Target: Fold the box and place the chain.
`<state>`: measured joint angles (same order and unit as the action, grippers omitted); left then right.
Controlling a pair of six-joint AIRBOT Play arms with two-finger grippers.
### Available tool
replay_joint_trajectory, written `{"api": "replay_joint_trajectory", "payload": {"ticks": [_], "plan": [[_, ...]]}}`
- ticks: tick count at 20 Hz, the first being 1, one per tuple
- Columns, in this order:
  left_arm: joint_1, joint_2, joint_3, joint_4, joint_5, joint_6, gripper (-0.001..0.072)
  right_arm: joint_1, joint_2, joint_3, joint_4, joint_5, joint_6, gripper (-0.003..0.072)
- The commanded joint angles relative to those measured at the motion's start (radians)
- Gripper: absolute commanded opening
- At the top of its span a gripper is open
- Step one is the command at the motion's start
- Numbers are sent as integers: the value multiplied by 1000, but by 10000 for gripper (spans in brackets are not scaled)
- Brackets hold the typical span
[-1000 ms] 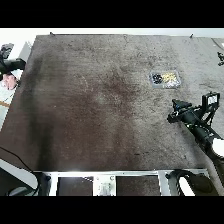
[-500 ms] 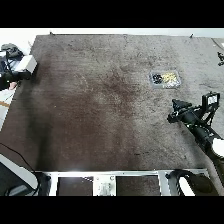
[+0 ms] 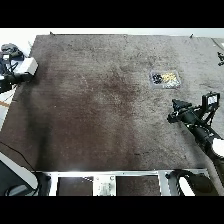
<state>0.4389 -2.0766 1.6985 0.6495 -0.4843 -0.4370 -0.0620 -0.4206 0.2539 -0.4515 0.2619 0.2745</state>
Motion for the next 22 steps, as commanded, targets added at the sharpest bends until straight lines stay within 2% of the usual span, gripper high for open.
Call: {"api": "replay_joint_trajectory", "payload": {"ticks": [1,2,6,7,13,15,19,20,21,22], "plan": [[1,-3,0,2,14,5,528,0,1,-1,0,0,0,8],[1,-2,0,2,13,5,577,0,1,-1,0,0,0,8],[1,-2,0,2,-21,1,585,0,1,-1,0,0,0,8],[1,-2,0,2,-29,0,720,0,1,-1,0,0,0,8],[1,29,2,3,-21,0,720,0,1,-1,0,-1,0,8],[1,70,3,3,-32,-2,720,0,1,-1,0,0,0,8],[1,191,3,2,-128,-26,720,0,1,-1,0,-1,0,8],[1,232,3,1,-151,-29,675,0,1,-1,0,-1,0,8],[1,270,3,-6,-169,-36,441,0,1,-1,0,-1,0,8],[1,314,3,-27,-199,-34,149,0,1,-1,0,-1,0,8]]}}
